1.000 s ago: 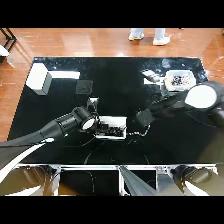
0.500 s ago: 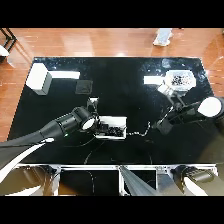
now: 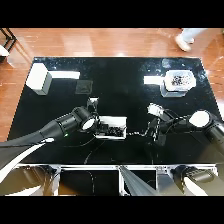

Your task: Fold the box and place the chain.

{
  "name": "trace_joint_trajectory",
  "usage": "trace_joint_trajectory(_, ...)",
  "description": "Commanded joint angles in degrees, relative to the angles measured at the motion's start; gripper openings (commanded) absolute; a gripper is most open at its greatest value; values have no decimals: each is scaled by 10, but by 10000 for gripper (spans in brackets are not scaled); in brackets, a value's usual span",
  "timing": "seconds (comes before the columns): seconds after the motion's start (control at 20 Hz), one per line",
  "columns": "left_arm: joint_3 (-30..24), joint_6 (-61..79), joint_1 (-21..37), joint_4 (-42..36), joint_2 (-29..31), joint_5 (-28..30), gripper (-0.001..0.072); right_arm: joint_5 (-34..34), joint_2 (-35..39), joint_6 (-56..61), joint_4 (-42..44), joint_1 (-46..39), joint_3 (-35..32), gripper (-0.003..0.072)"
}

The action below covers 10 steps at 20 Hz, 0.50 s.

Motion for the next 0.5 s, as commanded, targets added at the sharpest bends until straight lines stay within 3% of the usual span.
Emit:
trace_joint_trajectory(0.0, 0, 0, 0, 0, 0, 1, 23, -41, 0, -53, 19, 33, -26, 496)
trace_joint_trajectory(0.25, 0, 0, 0, 0, 0, -1, 23, -181, -2, -68, -17, 104, -56, 495)
trace_joint_trajectory(0.45, 0, 0, 0, 0, 0, -1, 23, -189, -20, -71, -19, 104, -56, 494)
